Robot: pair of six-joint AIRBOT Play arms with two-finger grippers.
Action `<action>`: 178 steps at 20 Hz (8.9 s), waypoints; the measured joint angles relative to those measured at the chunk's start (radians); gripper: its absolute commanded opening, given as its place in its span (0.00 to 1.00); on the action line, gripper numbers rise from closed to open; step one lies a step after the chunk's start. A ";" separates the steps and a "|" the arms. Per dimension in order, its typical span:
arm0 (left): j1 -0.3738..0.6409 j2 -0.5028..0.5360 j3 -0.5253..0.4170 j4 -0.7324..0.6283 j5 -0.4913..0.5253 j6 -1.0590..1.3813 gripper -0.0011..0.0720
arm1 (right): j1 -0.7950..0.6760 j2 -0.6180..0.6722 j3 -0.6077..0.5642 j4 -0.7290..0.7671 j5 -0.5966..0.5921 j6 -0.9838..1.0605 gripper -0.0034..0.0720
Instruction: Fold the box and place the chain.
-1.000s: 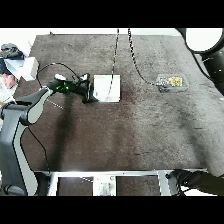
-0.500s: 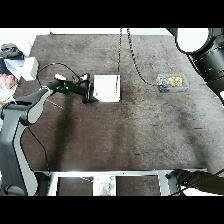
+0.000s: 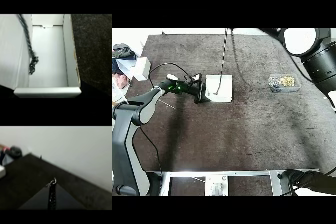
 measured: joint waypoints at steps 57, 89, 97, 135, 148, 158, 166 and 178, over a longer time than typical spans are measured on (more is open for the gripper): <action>0.000 0.000 0.000 0.000 0.000 0.000 0.58 | -0.226 0.191 -0.646 0.536 -0.133 0.008 0.03; 0.000 0.000 0.000 0.000 0.000 0.000 0.58 | -0.367 0.051 -0.642 0.296 0.174 0.071 0.54; 0.000 0.000 0.000 0.000 0.000 0.000 0.58 | -0.541 0.018 -0.838 0.257 -0.057 0.225 0.54; 0.000 0.000 0.000 0.000 0.000 0.000 0.58 | 0.044 0.141 -0.557 0.388 -0.316 0.133 0.03; 0.000 0.000 0.000 0.000 0.000 0.000 0.58 | -0.170 -0.014 -0.544 0.196 0.010 0.130 0.35; 0.000 0.000 0.000 0.000 0.000 0.000 0.58 | -0.425 -0.277 -0.398 0.320 0.325 -0.285 0.55; 0.000 0.000 0.000 -0.001 0.000 0.000 0.58 | -0.439 -0.416 -0.296 0.279 0.425 -0.440 0.54; 0.000 0.000 0.000 -0.001 0.000 0.000 0.58 | -0.412 -0.435 -0.288 0.266 0.425 -0.545 0.33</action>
